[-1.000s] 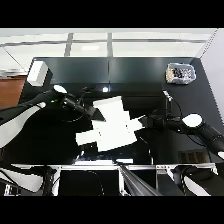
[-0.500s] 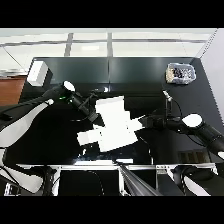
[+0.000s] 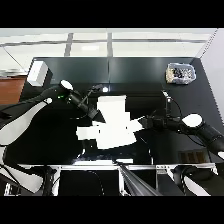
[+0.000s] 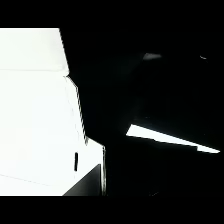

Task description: Fold the box and place the chain.

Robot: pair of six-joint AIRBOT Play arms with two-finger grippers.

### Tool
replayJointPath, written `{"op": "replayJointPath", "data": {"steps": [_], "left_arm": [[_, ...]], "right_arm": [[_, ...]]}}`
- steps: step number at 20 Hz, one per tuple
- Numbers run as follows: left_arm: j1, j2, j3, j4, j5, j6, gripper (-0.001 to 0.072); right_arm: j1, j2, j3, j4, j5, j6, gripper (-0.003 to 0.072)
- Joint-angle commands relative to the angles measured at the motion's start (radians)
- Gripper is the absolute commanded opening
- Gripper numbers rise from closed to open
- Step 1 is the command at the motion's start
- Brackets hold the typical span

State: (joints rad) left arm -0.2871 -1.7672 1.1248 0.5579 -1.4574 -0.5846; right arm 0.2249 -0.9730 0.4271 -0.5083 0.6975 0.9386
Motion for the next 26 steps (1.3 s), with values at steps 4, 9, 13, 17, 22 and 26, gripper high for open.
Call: {"op": "replayJointPath", "data": {"steps": [4,9,13,17,22,26], "left_arm": [[0.008,0.012,0.001,-0.013,0.018,0.014,0.0019],[-0.060,0.206,-0.174,-0.136,0.266,0.232,0.0019],[-0.131,0.277,-0.266,-0.228,0.474,0.750,0.0021],[-0.149,0.266,-0.252,-0.119,0.576,0.866,0.0023],[-0.148,0.248,-0.248,-0.082,0.616,0.846,0.0024],[-0.167,0.249,-0.248,0.034,0.624,0.832,0.0024]], "right_arm": [[-0.042,0.004,0.050,-0.144,0.080,0.000,0.0704],[-0.171,0.046,0.294,-0.495,0.338,-0.031,0.0704],[-0.174,0.047,0.327,-0.544,0.233,-0.091,0.0704],[-0.155,0.040,0.322,-0.540,0.235,-0.198,0.0704],[-0.032,0.039,0.204,-0.505,0.232,-0.465,0.0703],[0.084,0.037,0.113,-0.475,0.172,-0.624,0.0704]]}}
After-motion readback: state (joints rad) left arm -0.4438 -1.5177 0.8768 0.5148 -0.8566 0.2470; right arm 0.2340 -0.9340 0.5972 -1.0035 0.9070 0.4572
